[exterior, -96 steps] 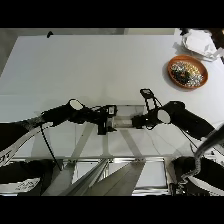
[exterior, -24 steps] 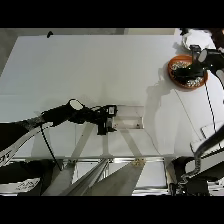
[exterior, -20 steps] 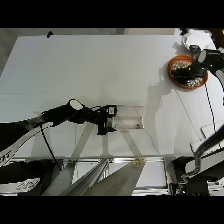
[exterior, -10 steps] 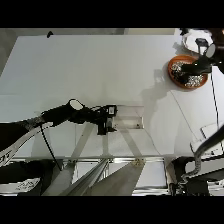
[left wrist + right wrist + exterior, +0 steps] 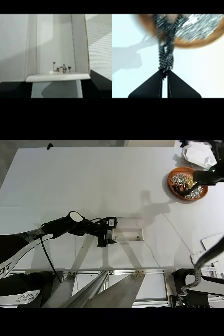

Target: Fold the box and place the chain.

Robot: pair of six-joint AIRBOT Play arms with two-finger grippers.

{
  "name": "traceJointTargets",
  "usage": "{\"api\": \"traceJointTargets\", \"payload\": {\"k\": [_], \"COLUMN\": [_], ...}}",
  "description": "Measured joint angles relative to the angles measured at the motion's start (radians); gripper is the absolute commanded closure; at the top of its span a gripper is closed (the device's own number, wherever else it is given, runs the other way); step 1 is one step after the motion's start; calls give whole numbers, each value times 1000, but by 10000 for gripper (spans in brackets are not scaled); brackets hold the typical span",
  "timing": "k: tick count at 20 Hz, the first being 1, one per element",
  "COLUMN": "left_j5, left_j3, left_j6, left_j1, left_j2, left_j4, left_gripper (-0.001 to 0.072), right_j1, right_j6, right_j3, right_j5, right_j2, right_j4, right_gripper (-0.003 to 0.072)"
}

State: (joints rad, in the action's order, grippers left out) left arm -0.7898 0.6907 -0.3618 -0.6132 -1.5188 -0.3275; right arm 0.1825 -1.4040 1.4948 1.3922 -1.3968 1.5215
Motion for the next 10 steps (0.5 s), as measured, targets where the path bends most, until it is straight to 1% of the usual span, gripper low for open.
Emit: {"api": "traceJointTargets", "payload": {"k": [4,7,10], "left_j5": [0,0,0], "left_j3": [0,0,0], "left_j6": [0,0,0], "left_j1": [0,0,0], "left_j2": [0,0,0], "left_j4": [0,0,0], "left_gripper": [339,339,339], "right_j1": [0,0,0], "right_j6": [33,40,44], "right_j3": [-2,-13,-52], "right_j5": [133,198,241], "right_j2": [89,159,249], "right_j4": [-153,-222,-267], "right_gripper": [665,665,665]}}
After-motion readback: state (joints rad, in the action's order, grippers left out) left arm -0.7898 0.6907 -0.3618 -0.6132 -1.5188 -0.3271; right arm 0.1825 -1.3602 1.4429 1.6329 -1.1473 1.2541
